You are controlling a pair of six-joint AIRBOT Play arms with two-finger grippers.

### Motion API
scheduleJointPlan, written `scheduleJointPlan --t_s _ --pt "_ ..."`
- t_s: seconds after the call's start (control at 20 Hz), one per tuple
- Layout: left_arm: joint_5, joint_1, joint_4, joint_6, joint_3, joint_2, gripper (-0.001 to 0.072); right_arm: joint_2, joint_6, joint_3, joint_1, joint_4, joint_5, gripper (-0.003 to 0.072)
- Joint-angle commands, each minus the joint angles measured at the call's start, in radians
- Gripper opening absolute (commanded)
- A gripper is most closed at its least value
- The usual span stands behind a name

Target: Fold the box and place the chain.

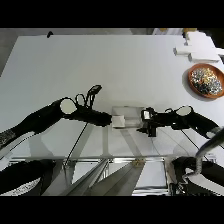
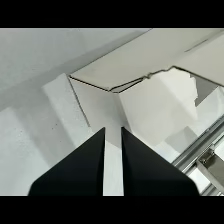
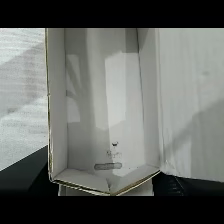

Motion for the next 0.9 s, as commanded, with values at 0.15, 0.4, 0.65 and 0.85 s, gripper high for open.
scheduleJointPlan --t_s 0.15,0.4,0.65,0.85 --pt "-0.02 0.008 0.031 -0.045 0.005 0.001 0.015 -0.001 0.0 0.0 0.0 0.0 -0.001 0.0339" --pt "-0.055 0.008 0.041 -0.05 0.048 0.0 0.015 0.0 0.0 0.0 0.0 0.0 -0.001 0.0339" --pt "-0.061 -0.008 0.078 -0.101 0.052 -0.01 0.0152 0.0 0.0 0.0 0.0 0.0 -0.001 0.0339" --pt "-0.089 -0.04 0.203 -0.243 0.098 -0.048 0.0189 0.0 0.0 0.0 0.0 0.0 -0.001 0.0339"
